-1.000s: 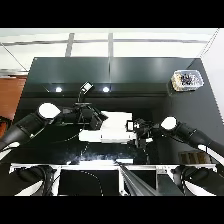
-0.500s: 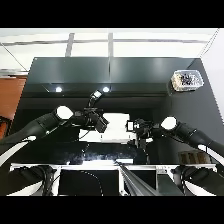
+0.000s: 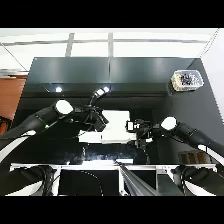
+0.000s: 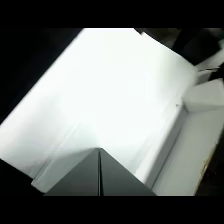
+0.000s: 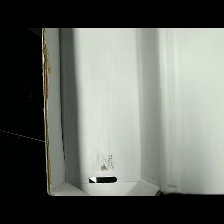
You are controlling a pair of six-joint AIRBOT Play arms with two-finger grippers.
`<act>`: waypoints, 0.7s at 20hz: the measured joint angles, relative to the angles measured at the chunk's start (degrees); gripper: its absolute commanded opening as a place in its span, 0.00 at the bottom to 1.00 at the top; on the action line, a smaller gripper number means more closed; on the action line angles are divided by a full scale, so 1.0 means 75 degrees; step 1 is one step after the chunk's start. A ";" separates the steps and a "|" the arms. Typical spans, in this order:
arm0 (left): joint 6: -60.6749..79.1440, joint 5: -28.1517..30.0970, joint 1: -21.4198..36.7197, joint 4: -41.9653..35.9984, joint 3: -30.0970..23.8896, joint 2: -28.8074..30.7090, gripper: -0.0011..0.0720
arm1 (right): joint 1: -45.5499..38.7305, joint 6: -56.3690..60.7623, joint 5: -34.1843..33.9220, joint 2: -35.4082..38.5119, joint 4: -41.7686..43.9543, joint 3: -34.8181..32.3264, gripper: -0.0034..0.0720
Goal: Fold the box and place the chain.
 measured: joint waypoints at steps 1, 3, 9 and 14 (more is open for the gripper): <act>-0.0015 -0.0073 0.0143 0.0166 0.0041 0.0181 0.05 | 0.0000 0.0000 0.0000 0.0000 0.0000 0.0000 0.30; -0.0154 -0.0326 0.0513 0.0533 0.0079 0.0603 0.05 | 0.0000 0.0000 -0.0003 0.0000 0.0000 0.0000 0.30; 0.1154 -0.1358 0.1580 0.0740 -0.0420 0.1725 0.69 | 0.0000 0.0003 -0.0015 0.0000 0.0000 0.0000 0.30; 0.3229 -0.1679 0.1422 0.1649 -0.1163 0.1897 0.98 | 0.0000 0.0003 -0.0023 0.0000 0.0000 0.0000 0.30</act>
